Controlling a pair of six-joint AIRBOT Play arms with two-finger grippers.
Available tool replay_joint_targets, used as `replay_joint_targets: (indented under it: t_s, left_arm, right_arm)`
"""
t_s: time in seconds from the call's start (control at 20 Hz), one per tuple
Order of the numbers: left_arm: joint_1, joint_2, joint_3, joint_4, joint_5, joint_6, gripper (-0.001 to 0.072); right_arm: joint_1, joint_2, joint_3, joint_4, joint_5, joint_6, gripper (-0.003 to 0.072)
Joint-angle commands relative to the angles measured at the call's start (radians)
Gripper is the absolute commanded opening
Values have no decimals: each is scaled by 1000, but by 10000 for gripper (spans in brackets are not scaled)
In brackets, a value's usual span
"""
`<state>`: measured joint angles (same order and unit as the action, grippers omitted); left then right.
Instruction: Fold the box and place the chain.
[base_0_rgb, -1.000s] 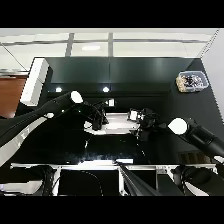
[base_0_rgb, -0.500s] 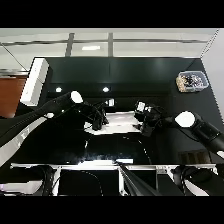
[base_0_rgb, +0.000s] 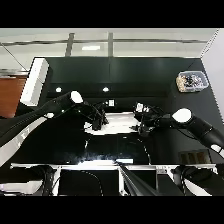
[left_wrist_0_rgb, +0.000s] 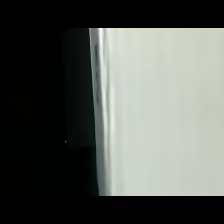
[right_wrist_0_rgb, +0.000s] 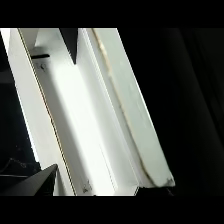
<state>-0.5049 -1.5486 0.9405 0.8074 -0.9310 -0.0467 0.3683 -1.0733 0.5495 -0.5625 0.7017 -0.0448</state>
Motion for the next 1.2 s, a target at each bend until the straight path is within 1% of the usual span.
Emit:
replay_joint_targets:
  t_s: [0.0, 0.15, 0.2, 0.4, 0.6, 0.8, 1.15]
  left_arm:
    - [0, 0, 1, 1, -15, 26, 23]
    - [0, 0, 1, 0, -15, 25, 23]
    - [0, 0, 1, 0, -16, 25, 23]
    - [0, 0, 1, -1, -15, 25, 23]
    - [0, 0, 1, -3, -14, 25, 23]
    - [0, 0, 1, -4, -15, 25, 23]
    - [0, 0, 0, -4, -15, 25, 23]
  right_arm:
    - [-1, -23, 1, 64, 8, -65, 679]
    - [-1, -23, -3, 36, 81, -64, 679]
    - [-1, -23, -17, 26, 84, -65, 679]
    - [0, -23, -78, 28, 55, -103, 679]
    - [0, -43, -79, 28, 3, -139, 679]
    - [0, -91, -79, 26, 2, -151, 679]
    - [2, -111, -79, 9, 13, -196, 679]
